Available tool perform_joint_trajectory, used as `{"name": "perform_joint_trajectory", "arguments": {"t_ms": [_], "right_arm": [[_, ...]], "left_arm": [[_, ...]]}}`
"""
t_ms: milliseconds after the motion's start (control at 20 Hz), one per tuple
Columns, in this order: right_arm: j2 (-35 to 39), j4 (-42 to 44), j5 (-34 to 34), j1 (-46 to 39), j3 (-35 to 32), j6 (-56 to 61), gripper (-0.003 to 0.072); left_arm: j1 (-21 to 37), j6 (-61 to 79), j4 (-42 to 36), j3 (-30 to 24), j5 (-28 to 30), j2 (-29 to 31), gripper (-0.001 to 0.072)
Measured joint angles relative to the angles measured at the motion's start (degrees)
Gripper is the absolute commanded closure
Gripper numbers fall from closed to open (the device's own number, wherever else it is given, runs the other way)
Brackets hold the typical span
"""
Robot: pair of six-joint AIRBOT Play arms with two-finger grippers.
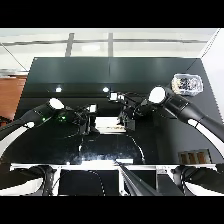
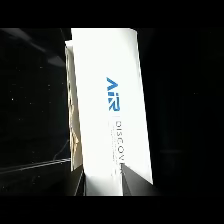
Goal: Fold the box and place the chain.
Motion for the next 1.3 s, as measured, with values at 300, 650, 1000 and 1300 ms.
{"name": "perform_joint_trajectory", "arguments": {"t_ms": [300,650,1000,1300], "right_arm": [[0.00,-0.11,1.46,0.04,0.00,0.09,0.0394],[0.00,-0.13,1.95,0.04,0.00,0.48,0.0395],[-0.07,-0.39,1.90,0.04,-0.92,1.22,0.0395],[0.81,-0.66,2.19,-0.26,-1.07,2.47,0.0395]], "left_arm": [[0.00,-0.04,-0.02,0.00,-0.07,0.00,0.0247],[0.00,-0.07,-0.04,0.00,-0.04,0.00,0.0247],[0.00,-0.20,-0.09,0.00,-0.04,0.00,0.0247],[0.00,-0.20,-0.09,0.00,-0.02,0.00,0.0247]]}}
